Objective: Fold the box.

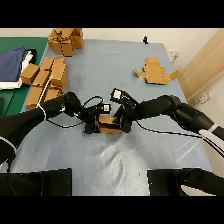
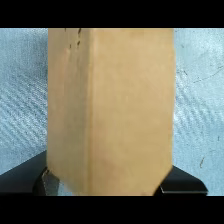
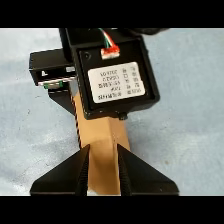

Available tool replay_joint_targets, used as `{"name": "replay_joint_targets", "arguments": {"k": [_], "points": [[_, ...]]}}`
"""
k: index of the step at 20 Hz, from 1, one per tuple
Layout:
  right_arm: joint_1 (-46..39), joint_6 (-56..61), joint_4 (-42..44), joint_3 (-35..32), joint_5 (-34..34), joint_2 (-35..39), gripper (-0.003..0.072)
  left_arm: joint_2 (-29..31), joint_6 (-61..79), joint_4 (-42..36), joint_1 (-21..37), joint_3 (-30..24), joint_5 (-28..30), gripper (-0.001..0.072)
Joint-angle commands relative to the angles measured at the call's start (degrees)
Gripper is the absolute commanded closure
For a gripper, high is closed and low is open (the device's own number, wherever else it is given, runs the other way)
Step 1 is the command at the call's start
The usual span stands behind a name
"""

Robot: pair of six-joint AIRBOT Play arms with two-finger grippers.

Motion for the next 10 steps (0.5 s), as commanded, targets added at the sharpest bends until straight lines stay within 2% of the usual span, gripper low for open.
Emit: {"name": "replay_joint_targets", "arguments": {"k": [1, 2, 3, 10], "points": [[-0.20, -1.77, 1.18, 1.77, -2.91, -3.15, 0.0460, -0.02, 0.00, 0.02, 0.02, 0.07, -0.02, 0.0415], [-0.22, -1.75, 0.04, 1.77, -2.82, -3.58, 0.0604, -0.02, 0.00, 0.02, 0.02, 0.07, 0.00, 0.0415], [-0.22, -1.73, -0.87, 1.77, -2.95, -3.82, 0.0673, -0.02, 0.00, 0.02, 0.02, 0.07, 0.04, 0.0415], [-0.17, -1.07, -2.56, 1.22, -3.52, -4.00, 0.0679, -0.02, 0.00, 0.02, 0.02, 0.07, 0.04, 0.0415]]}}
